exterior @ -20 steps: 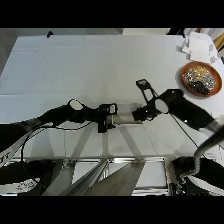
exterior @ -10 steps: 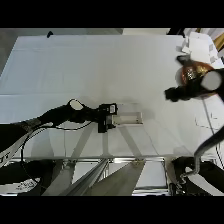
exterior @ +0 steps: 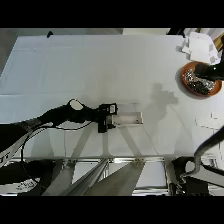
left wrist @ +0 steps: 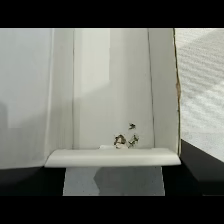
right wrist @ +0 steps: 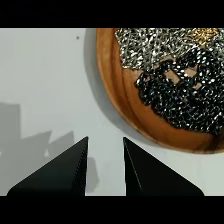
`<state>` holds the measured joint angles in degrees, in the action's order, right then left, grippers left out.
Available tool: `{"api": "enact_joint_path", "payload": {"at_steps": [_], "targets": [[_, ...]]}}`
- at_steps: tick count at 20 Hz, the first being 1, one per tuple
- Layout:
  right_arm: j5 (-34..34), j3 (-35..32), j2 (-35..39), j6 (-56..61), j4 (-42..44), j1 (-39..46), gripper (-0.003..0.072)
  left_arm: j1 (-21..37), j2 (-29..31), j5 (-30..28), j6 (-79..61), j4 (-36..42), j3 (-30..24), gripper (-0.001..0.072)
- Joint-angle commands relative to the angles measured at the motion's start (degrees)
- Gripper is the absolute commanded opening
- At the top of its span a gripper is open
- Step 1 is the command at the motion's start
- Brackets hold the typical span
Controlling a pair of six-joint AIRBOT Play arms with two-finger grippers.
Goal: Fold the box and place the chain.
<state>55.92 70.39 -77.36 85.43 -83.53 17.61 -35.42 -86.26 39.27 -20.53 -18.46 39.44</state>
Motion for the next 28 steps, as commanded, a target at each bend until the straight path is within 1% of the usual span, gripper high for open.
{"api": "enact_joint_path", "payload": {"at_steps": [1,3,6,9,14,22,28], "targets": [[0.2,6.5,-8.9,-0.2,1.5,4.0,0.0203,0.0,0.0,0.0,0.0,0.0,0.0,0.0333],[2.0,8.4,-12.3,0.0,1.5,5.5,0.0203,0.0,0.0,0.0,0.0,0.0,0.0,0.0333],[2.5,8.6,-15.3,0.0,1.4,7.2,0.0203,0.0,0.0,0.0,0.0,0.0,0.0,0.0333],[3.8,8.6,-16.9,0.1,1.0,9.5,0.0203,0.0,0.0,0.0,0.0,0.0,0.0,0.0333],[8.2,8.6,-18.5,0.2,1.1,14.1,0.0204,0.0,0.0,0.0,0.0,0.0,0.0,0.0333],[6.2,8.6,-18.7,-2.2,3.0,14.6,0.0204,0.0,0.0,0.0,0.0,0.0,0.0,0.0333],[6.2,8.6,-21.1,-2.1,5.1,14.6,0.0195,0.0,0.0,0.0,0.0,0.0,0.0,0.0333]]}}
